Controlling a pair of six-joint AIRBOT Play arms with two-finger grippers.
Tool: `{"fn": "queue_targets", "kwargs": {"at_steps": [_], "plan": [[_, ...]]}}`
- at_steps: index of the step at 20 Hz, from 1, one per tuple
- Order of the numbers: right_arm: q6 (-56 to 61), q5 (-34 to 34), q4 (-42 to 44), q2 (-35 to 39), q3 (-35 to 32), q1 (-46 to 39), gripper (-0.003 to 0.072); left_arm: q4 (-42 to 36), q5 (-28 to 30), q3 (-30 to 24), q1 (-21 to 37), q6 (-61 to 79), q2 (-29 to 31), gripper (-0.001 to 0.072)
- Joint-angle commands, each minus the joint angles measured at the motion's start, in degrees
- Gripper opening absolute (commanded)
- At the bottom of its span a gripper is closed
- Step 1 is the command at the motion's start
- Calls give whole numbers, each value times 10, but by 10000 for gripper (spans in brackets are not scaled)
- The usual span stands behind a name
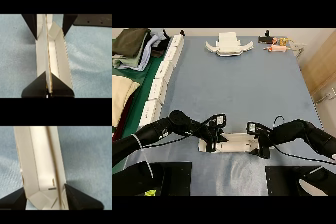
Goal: Fold the box.
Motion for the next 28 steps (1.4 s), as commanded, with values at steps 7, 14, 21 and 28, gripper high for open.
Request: {"fn": "queue_targets", "kwargs": {"at_steps": [7,14,21,28], "plan": [[-37,11,21,-32,-2,0,719,0,0,0,0,0,0,12],[-37,9,7,-32,-2,0,689,0,0,0,0,0,0,12],[-37,14,4,-32,-12,0,507,0,0,0,0,0,0,12],[-37,20,3,-31,-12,0,510,0,0,0,0,0,0,12]]}}
